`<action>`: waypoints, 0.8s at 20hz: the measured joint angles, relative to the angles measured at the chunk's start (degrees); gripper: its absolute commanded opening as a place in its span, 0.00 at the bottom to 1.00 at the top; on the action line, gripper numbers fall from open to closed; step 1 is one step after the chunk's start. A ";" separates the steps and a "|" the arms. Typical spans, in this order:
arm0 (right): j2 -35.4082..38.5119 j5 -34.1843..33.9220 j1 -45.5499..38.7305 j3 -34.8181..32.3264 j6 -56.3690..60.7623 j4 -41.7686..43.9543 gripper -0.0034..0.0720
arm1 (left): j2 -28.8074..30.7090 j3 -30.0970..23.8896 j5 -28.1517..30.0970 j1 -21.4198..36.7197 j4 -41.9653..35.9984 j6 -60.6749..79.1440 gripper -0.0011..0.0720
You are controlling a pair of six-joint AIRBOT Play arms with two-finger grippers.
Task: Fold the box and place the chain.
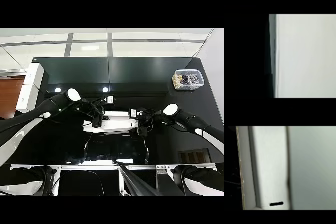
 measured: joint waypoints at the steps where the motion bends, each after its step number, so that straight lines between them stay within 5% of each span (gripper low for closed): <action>1: 0.00 -0.04 0.00 0.00 0.02 0.02 0.68 | 0.00 0.00 0.00 0.00 0.00 0.00 0.06; 5: 0.00 -0.85 0.00 0.00 0.28 0.31 0.68 | 0.44 0.96 -0.59 0.07 0.20 0.00 0.61; 7: 0.00 -0.74 0.00 0.00 0.39 0.24 0.67 | 1.22 2.14 -0.68 0.46 0.22 -0.20 0.73; 13: 0.00 -0.24 0.13 0.02 1.95 0.04 0.67 | 5.38 6.80 -9.90 3.85 11.17 -11.69 0.70; 16: 0.00 -0.11 0.13 0.02 2.86 0.07 0.67 | 8.50 7.61 -16.50 5.53 19.28 -22.82 0.09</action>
